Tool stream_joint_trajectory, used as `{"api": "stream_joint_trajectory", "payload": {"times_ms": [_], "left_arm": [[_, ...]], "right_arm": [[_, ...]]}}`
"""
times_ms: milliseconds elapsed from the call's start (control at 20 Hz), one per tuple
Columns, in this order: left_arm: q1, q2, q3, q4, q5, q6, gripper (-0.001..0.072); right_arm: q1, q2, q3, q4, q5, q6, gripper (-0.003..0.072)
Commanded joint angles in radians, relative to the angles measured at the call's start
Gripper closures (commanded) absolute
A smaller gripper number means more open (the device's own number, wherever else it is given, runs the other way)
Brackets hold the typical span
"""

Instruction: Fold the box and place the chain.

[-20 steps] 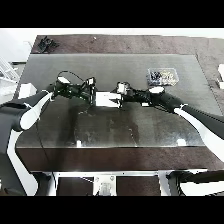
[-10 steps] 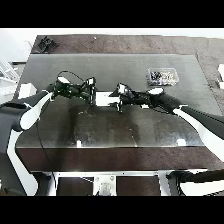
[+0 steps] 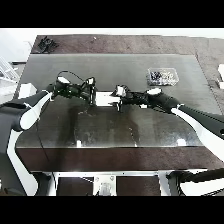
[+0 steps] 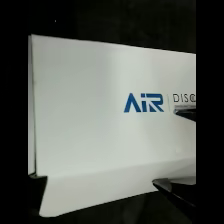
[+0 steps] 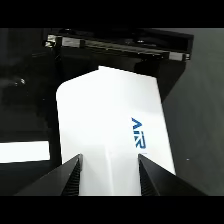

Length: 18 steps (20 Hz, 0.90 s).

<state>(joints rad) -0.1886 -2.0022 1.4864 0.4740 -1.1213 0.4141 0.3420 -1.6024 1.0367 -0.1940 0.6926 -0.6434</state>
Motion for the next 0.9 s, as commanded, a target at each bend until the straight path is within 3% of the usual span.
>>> {"api": "stream_joint_trajectory", "payload": {"times_ms": [0,50,350,400,450,600,850], "left_arm": [[-0.001,0.001,0.0,0.001,-0.005,0.002,0.0171],[-0.001,0.001,0.0,0.001,-0.005,0.002,0.0171],[-0.001,0.001,0.0,0.001,-0.005,0.002,0.0171],[-0.001,0.001,0.0,0.001,-0.005,0.002,0.0171],[-0.001,0.001,0.0,0.001,-0.005,0.002,0.0171],[-0.001,0.001,0.0,0.001,-0.005,0.002,0.0171],[-0.001,0.001,0.0,0.001,-0.005,0.002,0.0171]], "right_arm": [[-0.001,0.012,0.022,0.003,-0.016,-0.013,0.029],[-0.002,0.014,0.025,0.003,-0.023,-0.013,0.0319],[-0.005,0.035,0.052,0.003,-0.022,-0.012,0.0319],[-0.005,0.037,0.052,0.002,-0.021,-0.013,0.0339],[-0.005,0.037,0.052,0.001,-0.021,-0.013,0.0439],[-0.005,0.036,0.051,0.0,-0.019,-0.012,0.0514],[-0.005,0.036,0.051,-0.001,-0.003,-0.011,0.0543]]}}
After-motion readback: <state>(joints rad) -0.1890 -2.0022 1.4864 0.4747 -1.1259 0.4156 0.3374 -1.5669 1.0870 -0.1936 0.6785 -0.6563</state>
